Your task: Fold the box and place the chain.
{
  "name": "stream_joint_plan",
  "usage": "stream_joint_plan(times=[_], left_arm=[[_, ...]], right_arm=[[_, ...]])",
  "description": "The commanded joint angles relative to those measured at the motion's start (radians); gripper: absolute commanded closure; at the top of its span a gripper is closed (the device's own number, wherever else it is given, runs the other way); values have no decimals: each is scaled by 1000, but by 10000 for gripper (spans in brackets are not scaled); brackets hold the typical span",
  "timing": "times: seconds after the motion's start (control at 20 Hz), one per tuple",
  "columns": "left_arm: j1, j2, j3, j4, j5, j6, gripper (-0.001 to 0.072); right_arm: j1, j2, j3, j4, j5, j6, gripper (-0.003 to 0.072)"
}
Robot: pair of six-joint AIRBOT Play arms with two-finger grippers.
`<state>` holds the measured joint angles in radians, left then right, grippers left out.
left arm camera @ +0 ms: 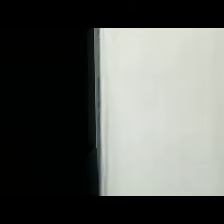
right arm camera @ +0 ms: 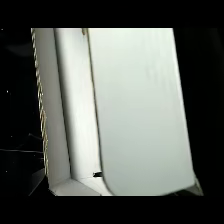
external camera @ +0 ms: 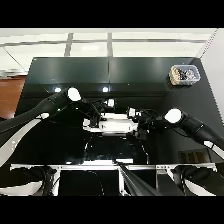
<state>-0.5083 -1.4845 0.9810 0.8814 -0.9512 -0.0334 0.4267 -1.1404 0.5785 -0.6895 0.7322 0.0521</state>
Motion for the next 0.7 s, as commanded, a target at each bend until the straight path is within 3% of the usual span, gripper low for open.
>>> stream_joint_plan(times=[0.0,0.65], left_arm=[[0,0,0,0,1,-1,682],[0,0,0,0,2,-1,682]], right_arm=[[-1,-18,1,-5,5,-11,-19],[-30,-18,1,-18,18,171,-19]])
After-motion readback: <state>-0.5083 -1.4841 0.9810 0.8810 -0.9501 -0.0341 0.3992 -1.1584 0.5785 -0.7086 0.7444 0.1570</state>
